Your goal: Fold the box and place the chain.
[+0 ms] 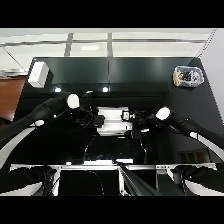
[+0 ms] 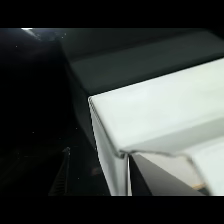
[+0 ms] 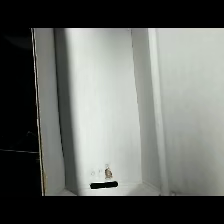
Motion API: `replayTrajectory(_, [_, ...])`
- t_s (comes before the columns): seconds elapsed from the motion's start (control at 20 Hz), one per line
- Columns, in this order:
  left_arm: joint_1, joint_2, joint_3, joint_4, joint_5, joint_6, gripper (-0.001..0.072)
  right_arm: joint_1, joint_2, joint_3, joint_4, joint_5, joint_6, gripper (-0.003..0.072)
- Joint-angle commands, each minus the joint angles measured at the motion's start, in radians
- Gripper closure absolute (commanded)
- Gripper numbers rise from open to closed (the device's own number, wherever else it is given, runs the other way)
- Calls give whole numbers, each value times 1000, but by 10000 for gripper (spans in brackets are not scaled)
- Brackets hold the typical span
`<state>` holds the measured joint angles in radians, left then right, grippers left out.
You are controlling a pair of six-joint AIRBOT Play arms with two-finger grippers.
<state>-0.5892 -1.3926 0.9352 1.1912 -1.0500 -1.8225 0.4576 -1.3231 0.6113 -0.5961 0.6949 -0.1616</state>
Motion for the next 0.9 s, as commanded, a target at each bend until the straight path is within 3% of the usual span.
replayTrajectory(0.0, [-79,-25,37,179,-3,-168,298,0,0,0,0,0,0,559])
replayTrajectory(0.15, [-138,-26,69,282,-24,-306,310,0,0,0,0,0,0,559])
replayTrajectory(0.65, [-217,-76,124,288,-63,-439,311,0,0,0,0,0,0,559])
replayTrajectory(0.7, [-222,-86,134,288,-64,-439,321,0,0,0,0,0,0,560])
replayTrajectory(0.75, [-225,-92,138,288,-70,-439,426,0,0,0,0,0,0,559])
replayTrajectory(0.85, [-225,-92,139,289,-79,-437,458,0,0,0,0,0,0,559])
